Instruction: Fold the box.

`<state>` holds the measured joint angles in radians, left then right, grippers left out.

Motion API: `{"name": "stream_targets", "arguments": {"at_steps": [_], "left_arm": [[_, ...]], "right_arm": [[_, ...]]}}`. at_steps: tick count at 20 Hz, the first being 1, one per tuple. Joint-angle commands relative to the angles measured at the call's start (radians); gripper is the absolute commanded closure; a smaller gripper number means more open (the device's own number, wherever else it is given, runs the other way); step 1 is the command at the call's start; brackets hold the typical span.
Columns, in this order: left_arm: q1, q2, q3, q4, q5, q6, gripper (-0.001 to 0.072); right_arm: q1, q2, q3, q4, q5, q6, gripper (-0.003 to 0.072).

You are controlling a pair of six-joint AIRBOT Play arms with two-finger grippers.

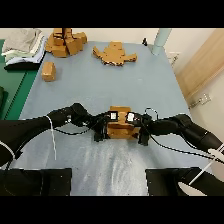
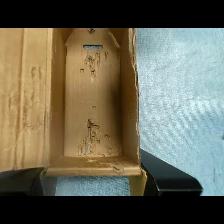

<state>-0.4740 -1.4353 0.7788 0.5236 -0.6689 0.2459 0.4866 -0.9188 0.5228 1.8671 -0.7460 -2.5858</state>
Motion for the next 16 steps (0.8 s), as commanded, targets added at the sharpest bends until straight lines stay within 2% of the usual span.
{"name": "stream_targets", "arguments": {"at_steps": [1, 6, 11, 12, 13, 14, 15, 16], "left_arm": [[0.000, 0.000, 0.000, 0.000, 0.000, 0.000, 0.0206], [0.000, 0.000, 0.000, 0.000, 0.000, 0.000, 0.0205], [0.000, 0.000, 0.000, 0.000, 0.000, 0.000, 0.0206], [0.000, 0.000, 0.000, 0.000, 0.000, 0.000, 0.0205], [0.000, 0.000, 0.000, 0.000, 0.000, 0.000, 0.0205], [0.000, 0.000, 0.000, 0.000, 0.000, 0.000, 0.0205], [0.000, 0.000, 0.000, 0.000, 0.000, 0.000, 0.0205], [0.000, 0.000, 0.000, 0.000, 0.000, 0.000, 0.0205]], "right_arm": [[0.002, -0.023, -0.005, 0.061, 0.034, -0.138, 0.0399], [0.002, -0.023, -0.005, 0.185, 0.082, -0.238, 0.0407], [0.002, -0.029, -0.005, 0.217, 0.098, -0.252, 0.0404], [0.002, -0.034, -0.005, 0.220, 0.095, -0.252, 0.0372], [0.002, -0.041, -0.005, 0.226, 0.093, -0.253, 0.0224], [0.002, -0.049, -0.005, 0.233, 0.091, -0.255, 0.0138], [0.005, -0.055, -0.005, 0.236, 0.089, -0.259, 0.0138], [0.006, -0.061, -0.005, 0.238, 0.090, -0.261, 0.0093]]}}
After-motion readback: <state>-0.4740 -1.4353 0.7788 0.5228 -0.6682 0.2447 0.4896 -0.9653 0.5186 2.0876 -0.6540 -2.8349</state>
